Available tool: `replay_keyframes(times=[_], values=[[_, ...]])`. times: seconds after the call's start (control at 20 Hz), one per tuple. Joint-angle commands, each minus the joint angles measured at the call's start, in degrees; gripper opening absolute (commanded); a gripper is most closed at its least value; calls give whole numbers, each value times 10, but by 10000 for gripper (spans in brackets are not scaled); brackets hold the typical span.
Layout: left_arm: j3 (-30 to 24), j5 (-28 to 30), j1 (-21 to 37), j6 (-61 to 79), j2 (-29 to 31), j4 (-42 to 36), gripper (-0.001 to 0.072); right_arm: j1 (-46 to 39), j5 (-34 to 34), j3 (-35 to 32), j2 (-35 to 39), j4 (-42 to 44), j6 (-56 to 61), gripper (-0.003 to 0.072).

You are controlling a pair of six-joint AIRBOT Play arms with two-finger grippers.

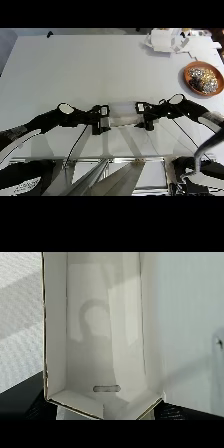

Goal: Fold the box and place the chain.

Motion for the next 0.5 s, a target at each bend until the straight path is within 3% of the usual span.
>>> replay_keyframes(times=[0.0,0.45], values=[[0,2,-1,1,-14,-7,695,0,0,0,0,0,0,312],[0,20,-26,59,-20,-51,691,0,0,0,0,0,0,312]])
